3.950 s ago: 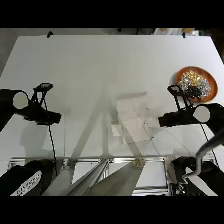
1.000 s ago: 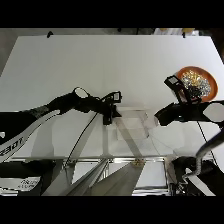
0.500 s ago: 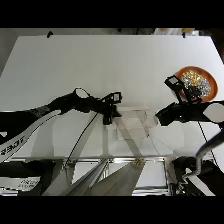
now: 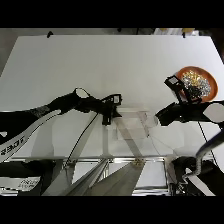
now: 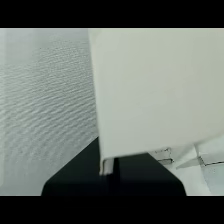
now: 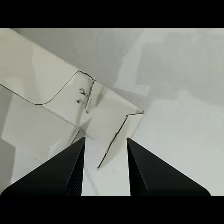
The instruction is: Fold the box and place the chain.
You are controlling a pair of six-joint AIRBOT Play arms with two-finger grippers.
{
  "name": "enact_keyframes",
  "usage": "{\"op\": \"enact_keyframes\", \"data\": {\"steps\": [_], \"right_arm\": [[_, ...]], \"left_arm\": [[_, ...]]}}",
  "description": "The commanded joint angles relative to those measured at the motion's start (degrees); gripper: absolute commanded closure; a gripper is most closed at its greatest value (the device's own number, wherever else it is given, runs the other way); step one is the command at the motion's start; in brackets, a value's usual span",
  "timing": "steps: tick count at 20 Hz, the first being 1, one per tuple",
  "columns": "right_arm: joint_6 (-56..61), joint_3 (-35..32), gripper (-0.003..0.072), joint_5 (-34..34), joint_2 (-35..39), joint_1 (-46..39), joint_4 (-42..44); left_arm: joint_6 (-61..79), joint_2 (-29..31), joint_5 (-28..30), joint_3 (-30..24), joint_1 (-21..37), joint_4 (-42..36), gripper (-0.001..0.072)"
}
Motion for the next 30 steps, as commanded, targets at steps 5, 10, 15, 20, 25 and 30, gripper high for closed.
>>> {"op": "enact_keyframes", "data": {"steps": [5, 10, 15, 20, 25, 30], "right_arm": [[0.0, 0.1, 0.0391, 0.0, 0.0, 0.0, 0.0], [0.0, 0.1, 0.0391, 0.0, 0.0, 0.0, 0.0], [0.0, 0.1, 0.0391, 0.4, 0.0, 0.0, 0.0], [0.0, 0.1, 0.0391, 0.5, 0.0, 0.0, 0.0], [-4.1, 0.1, 0.0497, 0.9, 0.0, 0.0, 0.8], [-13.8, 0.1, 0.0671, 4.8, 0.0, 0.9, 6.3]], "left_arm": [[1.7, 0.0, -1.2, 1.4, 0.0, 0.4, 0.0707], [1.6, -1.3, -1.0, 2.0, 0.0, 0.6, 0.0707], [1.6, -2.3, -1.9, 2.0, 0.0, 0.8, 0.0705], [1.6, -2.3, -1.9, 2.0, 0.0, 0.8, 0.0697], [1.6, -2.3, -1.9, 2.0, 0.0, 0.8, 0.0698], [1.6, -2.3, -1.9, 2.0, 0.0, 0.8, 0.0698]]}}
